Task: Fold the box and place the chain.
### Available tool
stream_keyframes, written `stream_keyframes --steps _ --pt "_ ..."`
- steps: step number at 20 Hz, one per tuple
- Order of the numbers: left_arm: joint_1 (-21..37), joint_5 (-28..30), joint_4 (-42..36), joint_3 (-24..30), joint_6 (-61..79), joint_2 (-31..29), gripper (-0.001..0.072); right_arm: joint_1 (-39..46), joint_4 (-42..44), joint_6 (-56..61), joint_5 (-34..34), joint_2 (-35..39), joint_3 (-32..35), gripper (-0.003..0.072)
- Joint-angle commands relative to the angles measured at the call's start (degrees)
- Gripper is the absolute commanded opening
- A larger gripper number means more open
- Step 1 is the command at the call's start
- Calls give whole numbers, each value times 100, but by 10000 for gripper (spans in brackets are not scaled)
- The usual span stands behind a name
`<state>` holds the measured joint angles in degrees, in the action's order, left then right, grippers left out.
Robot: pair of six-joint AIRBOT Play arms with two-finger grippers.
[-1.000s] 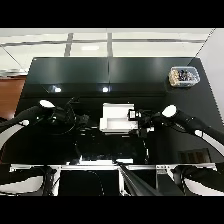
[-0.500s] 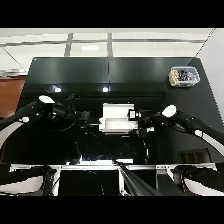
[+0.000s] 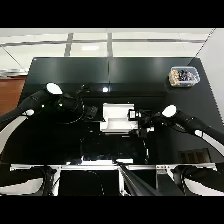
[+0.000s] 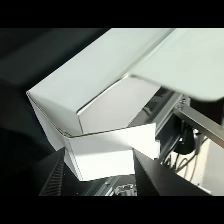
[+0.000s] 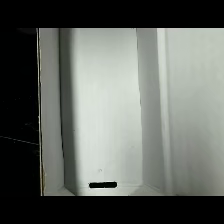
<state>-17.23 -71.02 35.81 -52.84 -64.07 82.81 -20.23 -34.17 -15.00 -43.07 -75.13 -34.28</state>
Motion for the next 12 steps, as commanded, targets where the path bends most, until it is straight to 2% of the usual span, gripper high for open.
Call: stream_keyframes --steps 1,3,6,12 --pt "-157 7 321 -264 -503 0 487 0 2 0 -2 -4 -2 135" --pt "-212 11 339 -264 -525 0 484 0 2 0 -2 -4 -2 135" --pt "-365 120 428 -264 -721 0 406 0 2 0 -2 -4 -2 135" --pt "-697 535 1073 -275 -1388 0 406 0 2 0 -2 -4 -2 135"
